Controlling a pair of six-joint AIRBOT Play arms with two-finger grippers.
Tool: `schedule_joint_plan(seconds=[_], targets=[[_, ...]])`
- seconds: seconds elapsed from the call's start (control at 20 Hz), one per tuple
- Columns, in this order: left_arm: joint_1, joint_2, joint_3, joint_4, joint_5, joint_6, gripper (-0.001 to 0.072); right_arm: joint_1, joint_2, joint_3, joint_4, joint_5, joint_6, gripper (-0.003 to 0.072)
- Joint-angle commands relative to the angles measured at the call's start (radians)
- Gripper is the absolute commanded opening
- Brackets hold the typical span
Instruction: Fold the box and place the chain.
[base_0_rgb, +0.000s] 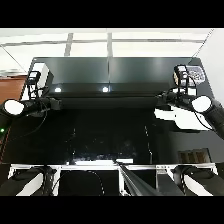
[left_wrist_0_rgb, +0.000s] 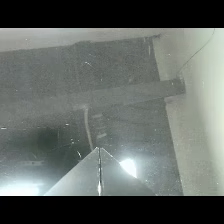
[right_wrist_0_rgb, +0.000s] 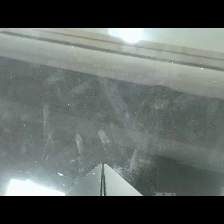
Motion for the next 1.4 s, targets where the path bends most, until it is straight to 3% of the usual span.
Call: schedule_joint_plan(seconds=[0.0, 0.45, 0.7, 0.9, 1.0, 1.1, 1.15, 1.2, 1.25, 1.35], targets=[[0.000, 0.000, 0.000, 0.000, 0.000, 0.000, 0.0027, 0.001, -0.001, 0.000, 0.000, 0.000, 0.000, 0.0020], [0.000, 0.000, 0.000, 0.000, 0.000, 0.000, 0.0027, 0.001, -0.001, 0.000, 0.000, -0.003, 0.000, 0.0020], [0.000, 0.000, 0.000, -0.015, 0.005, -0.003, 0.0027, 0.001, -0.001, 0.000, 0.083, -0.187, 0.001, 0.0019], [-0.001, 0.000, 0.000, -0.045, 0.044, -0.003, 0.0027, 0.000, -0.001, 0.000, 0.169, -0.188, 0.000, 0.0048], [-0.002, 0.000, -0.002, -0.095, 0.062, -0.005, 0.0027, -0.014, -0.001, 0.000, 0.168, -0.194, 0.001, 0.0720], [-0.002, -0.001, -0.005, -0.122, 0.097, -0.005, 0.0033, -0.038, -0.002, 0.000, 0.169, -0.144, 0.003, 0.0720], [-0.001, -0.001, -0.005, -0.123, 0.105, -0.005, 0.0186, -0.068, -0.001, 0.002, 0.164, -0.111, 0.005, 0.0720], [-0.001, -0.001, -0.005, -0.121, 0.105, -0.005, 0.0657, -0.122, -0.002, 0.013, 0.141, -0.082, 0.027, 0.0720], [-0.001, -0.002, -0.005, -0.120, 0.107, -0.007, 0.0709, -0.198, -0.002, 0.031, 0.086, -0.060, 0.095, 0.0720], [0.000, -0.002, -0.005, -0.120, 0.102, -0.008, 0.0709, -0.418, -0.010, 0.083, -0.068, -0.013, 0.219, 0.0720]])
